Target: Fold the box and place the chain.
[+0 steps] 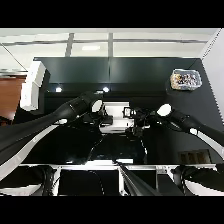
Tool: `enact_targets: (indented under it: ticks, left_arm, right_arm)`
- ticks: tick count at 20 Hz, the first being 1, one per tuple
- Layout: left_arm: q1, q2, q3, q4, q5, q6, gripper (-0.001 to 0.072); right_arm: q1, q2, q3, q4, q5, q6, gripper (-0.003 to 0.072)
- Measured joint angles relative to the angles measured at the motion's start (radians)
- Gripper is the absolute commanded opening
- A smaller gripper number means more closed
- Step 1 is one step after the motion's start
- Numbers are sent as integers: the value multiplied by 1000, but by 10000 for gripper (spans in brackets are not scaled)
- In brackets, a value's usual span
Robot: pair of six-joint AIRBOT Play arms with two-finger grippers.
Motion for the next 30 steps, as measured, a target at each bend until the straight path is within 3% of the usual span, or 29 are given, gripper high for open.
enact_targets:
  ticks: [7,8,12,13,14,15,16,23,28,30]
  left_arm:
    - [-16,-14,17,11,-20,-39,133]
    - [-17,-14,18,11,-20,-42,37]
    - [-18,-14,20,16,-17,-46,26]
    - [-18,-14,20,16,-18,-46,56]
    - [-18,-14,20,15,-18,-44,215]
    - [-18,-14,20,8,-21,-41,437]
    - [-18,-14,20,8,-18,-42,550]
    - [-18,-14,26,30,-20,-44,549]
    - [-18,-16,35,58,-16,-45,201]
    - [-18,-18,37,64,-15,-45,25]
  right_arm:
    - [0,0,0,0,0,0,69]
    - [0,0,0,0,0,0,69]
    - [0,0,0,-1,2,0,69]
    - [0,0,0,-1,2,0,69]
    - [0,0,0,-1,2,0,69]
    - [0,0,0,-1,2,0,69]
    - [0,0,0,-1,2,0,68]
    - [0,0,0,0,1,0,68]
    - [0,0,0,0,0,0,69]
    - [0,0,0,0,0,0,69]
